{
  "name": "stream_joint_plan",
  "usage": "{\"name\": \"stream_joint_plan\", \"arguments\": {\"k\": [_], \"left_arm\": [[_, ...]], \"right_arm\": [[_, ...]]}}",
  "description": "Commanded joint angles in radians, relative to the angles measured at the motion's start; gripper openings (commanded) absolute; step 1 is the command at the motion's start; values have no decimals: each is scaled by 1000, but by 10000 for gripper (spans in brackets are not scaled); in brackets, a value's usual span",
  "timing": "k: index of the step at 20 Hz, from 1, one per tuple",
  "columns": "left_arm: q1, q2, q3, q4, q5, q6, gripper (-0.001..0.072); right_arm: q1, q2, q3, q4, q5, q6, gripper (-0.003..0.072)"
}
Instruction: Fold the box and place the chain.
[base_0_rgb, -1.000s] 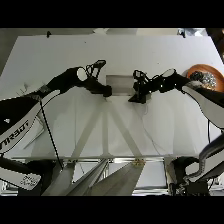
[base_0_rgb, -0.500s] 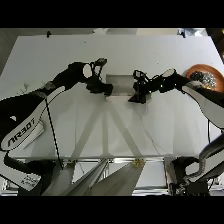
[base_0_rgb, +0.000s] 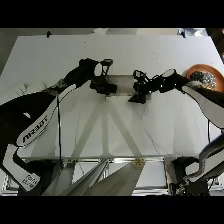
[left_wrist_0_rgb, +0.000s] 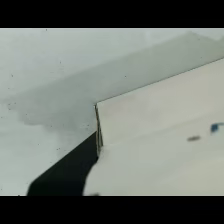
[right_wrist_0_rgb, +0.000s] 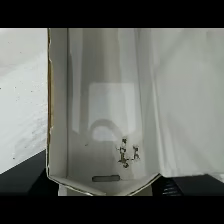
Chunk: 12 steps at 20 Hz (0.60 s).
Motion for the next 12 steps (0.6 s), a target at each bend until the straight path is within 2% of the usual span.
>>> {"name": "stream_joint_plan", "arguments": {"k": [1, 4, 5, 6, 7, 8, 9, 12], "left_arm": [[-18, -24, 16, 26, -49, -7, 8], [-19, -24, 16, 11, -30, -7, 13], [-16, -23, 16, -1, -31, -7, 45], [-9, -21, 16, -25, -31, -6, 132], [0, -18, 16, -58, -31, -6, 298], [12, -12, 16, -95, -31, -6, 422], [27, -3, 16, -130, -31, -5, 462], [77, 35, 16, -217, -55, 76, 463]], "right_arm": [[0, 0, 0, -2, -6, -7, 377], [0, 0, 0, -2, -6, -7, 377], [0, 0, 0, -2, -6, -7, 377], [0, 0, 0, -2, -6, -7, 377], [0, 0, 0, -2, -6, -8, 377], [0, 0, 0, -2, -6, -8, 377], [0, 0, 0, -2, -6, -7, 377], [0, 0, 0, -2, -6, -7, 377]]}}
